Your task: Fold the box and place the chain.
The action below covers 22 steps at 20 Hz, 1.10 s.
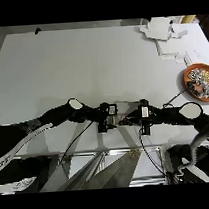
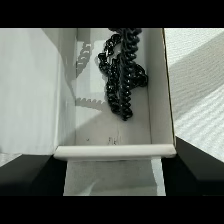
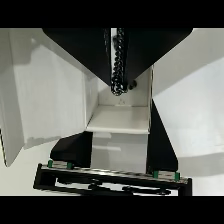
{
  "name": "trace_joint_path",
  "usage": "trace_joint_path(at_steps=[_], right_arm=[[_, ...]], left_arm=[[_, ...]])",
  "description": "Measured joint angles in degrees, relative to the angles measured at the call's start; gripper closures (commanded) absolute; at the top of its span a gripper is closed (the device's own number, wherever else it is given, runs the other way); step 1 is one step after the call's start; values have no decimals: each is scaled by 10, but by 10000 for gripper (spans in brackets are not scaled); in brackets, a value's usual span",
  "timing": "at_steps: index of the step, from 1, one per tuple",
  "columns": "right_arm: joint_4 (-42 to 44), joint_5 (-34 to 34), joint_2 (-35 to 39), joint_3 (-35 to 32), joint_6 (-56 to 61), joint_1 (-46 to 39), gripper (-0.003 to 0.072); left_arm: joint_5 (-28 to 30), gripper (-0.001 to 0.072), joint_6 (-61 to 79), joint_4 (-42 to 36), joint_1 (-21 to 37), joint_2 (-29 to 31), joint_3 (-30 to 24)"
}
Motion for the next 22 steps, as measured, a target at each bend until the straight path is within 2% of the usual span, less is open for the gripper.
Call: trace_joint_path(at_steps=[2,5,10,14,17,19,22], right_arm=[[0,0,0,0,0,0,660],[0,0,0,0,0,0,500],[-23,3,22,10,5,0,500],[-136,25,72,33,57,-27,500],[-241,80,99,40,80,-71,506],[-306,110,102,40,93,-99,505],[-357,108,82,31,106,-123,505]], left_arm=[[0,491,0,0,0,0,0],[0,491,0,0,0,0,0],[0,491,0,0,0,0,0],[0,491,0,0,0,0,0],[0,491,0,0,0,0,0],[0,491,0,0,0,0,0],[0,491,0,0,0,0,0]])
